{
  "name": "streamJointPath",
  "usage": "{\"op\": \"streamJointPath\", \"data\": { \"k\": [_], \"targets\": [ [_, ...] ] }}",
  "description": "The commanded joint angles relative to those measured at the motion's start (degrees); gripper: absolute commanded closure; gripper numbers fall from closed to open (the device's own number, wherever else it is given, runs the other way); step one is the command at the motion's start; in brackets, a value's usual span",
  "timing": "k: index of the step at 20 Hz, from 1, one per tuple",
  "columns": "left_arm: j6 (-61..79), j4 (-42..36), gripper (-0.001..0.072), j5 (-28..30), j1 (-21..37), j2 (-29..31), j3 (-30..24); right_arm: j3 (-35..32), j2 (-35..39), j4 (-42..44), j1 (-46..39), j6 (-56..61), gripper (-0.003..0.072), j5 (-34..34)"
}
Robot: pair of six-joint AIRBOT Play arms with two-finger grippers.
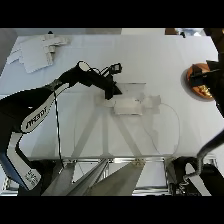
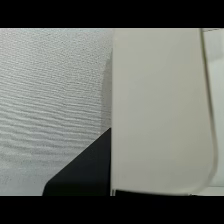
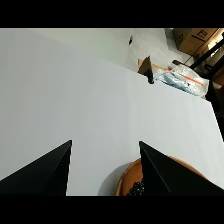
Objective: Fold the box and place the chain.
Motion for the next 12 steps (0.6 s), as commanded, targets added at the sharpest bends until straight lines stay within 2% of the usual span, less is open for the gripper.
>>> {"op": "streamJointPath", "data": {
  "k": [1, 4, 8, 10, 12],
  "targets": [
    [0.0, 0.0, 0.07, 0.0, 0.0, 0.0, 0.0, 2.5, 0.0, -5.6, 0.1, -3.3, 0.0207, 14.4],
    [0.0, 0.0, 0.07, 0.0, 0.0, 0.0, 0.0, 6.6, 0.0, -6.0, 0.1, -5.5, 0.0211, 34.0],
    [0.0, 0.0, 0.0699, 0.0, 0.0, 0.0, 0.0, 7.5, 0.0, -6.4, 0.1, -15.8, 0.0202, 54.1],
    [0.0, 0.0, 0.0699, 0.0, 0.0, 0.0, 0.0, 7.5, 0.0, -6.3, 0.1, -17.0, 0.013, 57.4],
    [0.0, 0.0, 0.0699, 0.0, 0.0, 0.0, 0.0, 7.5, 0.0, -6.3, 0.1, -16.9, 0.0131, 58.5]
  ]
}}
